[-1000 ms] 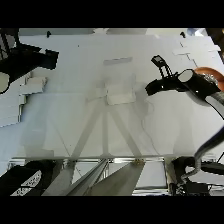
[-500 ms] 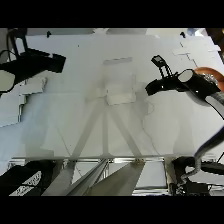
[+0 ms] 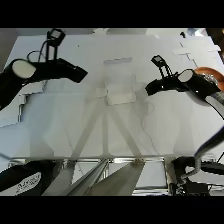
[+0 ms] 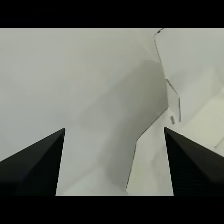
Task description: Fold the box and place the chain.
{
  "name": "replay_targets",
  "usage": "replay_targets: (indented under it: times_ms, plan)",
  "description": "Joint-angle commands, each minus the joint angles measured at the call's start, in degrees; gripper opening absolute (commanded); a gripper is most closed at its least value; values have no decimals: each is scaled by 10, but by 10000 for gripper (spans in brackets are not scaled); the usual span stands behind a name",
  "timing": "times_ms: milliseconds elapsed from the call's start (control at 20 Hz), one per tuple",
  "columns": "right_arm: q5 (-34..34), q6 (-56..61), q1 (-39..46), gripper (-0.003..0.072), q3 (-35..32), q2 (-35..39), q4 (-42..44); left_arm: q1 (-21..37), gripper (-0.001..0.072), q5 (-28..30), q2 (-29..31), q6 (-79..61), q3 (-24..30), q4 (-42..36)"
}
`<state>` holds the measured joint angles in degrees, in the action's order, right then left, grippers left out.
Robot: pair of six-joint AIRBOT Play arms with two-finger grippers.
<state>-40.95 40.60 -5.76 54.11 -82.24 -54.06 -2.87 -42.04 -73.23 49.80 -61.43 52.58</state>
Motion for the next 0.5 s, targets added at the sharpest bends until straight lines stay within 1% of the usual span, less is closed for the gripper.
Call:
replay_targets:
  times_ms: [0, 50, 200, 300, 450]
  plan:
    - [0, 0, -1, 15, 0, 0, 0, -1, 699, -116, -120, -59, -98, -73]
    - [0, 0, -1, 15, 0, 0, 0, -1, 701, -139, -155, -61, -129, -85]
    - [0, 0, -1, 15, 0, 0, 0, -2, 703, -159, -225, -90, -191, -142]
    - [0, 0, -1, 15, 0, 0, 0, -8, 703, -165, -260, -91, -229, -144]
    - [0, 0, -1, 15, 0, 0, 0, -16, 702, -193, -308, -87, -285, -144]
